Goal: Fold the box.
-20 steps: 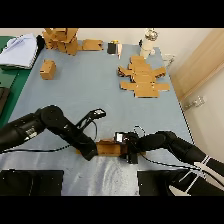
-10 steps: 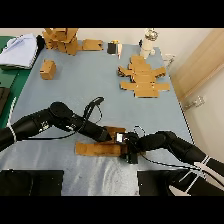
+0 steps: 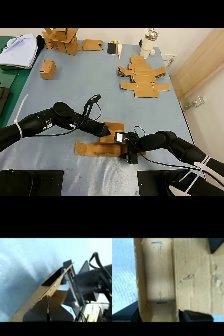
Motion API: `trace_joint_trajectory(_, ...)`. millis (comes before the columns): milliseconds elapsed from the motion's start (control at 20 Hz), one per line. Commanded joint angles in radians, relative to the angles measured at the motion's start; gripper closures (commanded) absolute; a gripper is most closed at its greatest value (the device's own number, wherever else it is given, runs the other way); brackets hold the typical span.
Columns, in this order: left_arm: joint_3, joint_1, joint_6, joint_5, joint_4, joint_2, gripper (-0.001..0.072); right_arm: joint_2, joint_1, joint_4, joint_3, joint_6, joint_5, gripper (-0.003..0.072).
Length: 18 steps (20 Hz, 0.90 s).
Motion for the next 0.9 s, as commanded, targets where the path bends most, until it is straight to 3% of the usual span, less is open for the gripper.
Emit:
trace_joint_trajectory(0, 0.000, 0.002, -0.014, 0.039, 0.016, -0.027, 0.0697, 0.000, 0.001, 0.000, 0.000, 0.000, 0.000, 0.0172)
trace_joint_trajectory(200, 0.000, 0.002, -0.103, 0.012, 0.146, -0.068, 0.0698, 0.000, 0.001, 0.000, 0.000, 0.000, 0.001, 0.0172)
trace_joint_trajectory(450, 0.000, 0.001, -0.109, -0.028, 0.150, -0.124, 0.0698, 0.000, 0.001, 0.000, 0.000, 0.000, 0.001, 0.0172)
trace_joint_trajectory(850, 0.002, 0.002, -0.106, -0.029, 0.142, -0.124, 0.0697, 0.000, 0.001, 0.000, 0.000, 0.000, 0.001, 0.0173)
